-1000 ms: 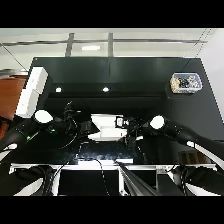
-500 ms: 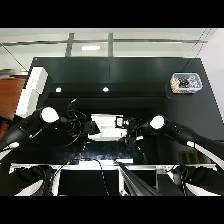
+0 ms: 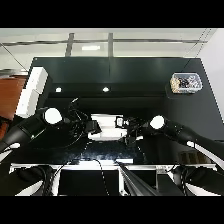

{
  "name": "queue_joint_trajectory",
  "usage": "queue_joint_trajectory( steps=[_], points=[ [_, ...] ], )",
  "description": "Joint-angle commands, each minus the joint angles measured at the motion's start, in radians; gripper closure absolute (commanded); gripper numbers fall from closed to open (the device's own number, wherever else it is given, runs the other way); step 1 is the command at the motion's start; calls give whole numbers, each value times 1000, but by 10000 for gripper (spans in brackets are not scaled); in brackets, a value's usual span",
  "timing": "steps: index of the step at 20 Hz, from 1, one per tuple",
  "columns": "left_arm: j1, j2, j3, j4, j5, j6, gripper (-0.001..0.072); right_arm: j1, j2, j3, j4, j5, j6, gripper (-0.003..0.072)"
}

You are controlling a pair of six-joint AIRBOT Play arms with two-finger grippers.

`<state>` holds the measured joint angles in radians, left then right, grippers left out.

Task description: Fold the box and place the chain.

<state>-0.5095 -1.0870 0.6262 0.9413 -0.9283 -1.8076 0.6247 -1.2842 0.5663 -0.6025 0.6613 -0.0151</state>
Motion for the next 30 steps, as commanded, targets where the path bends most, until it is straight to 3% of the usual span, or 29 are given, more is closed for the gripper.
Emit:
queue_joint_trajectory(
  steps=[1,15,24,30],
  points=[
    [-5,1,2,-7,1,-21,-9,0,0,0,0,0,0,279],
    [-49,16,7,27,24,-29,-11,0,0,0,0,0,0,279],
    [105,71,7,17,-84,150,-11,0,0,0,0,0,0,279],
    [129,78,7,-90,-133,297,6,0,0,0,0,0,0,279]
  ],
)
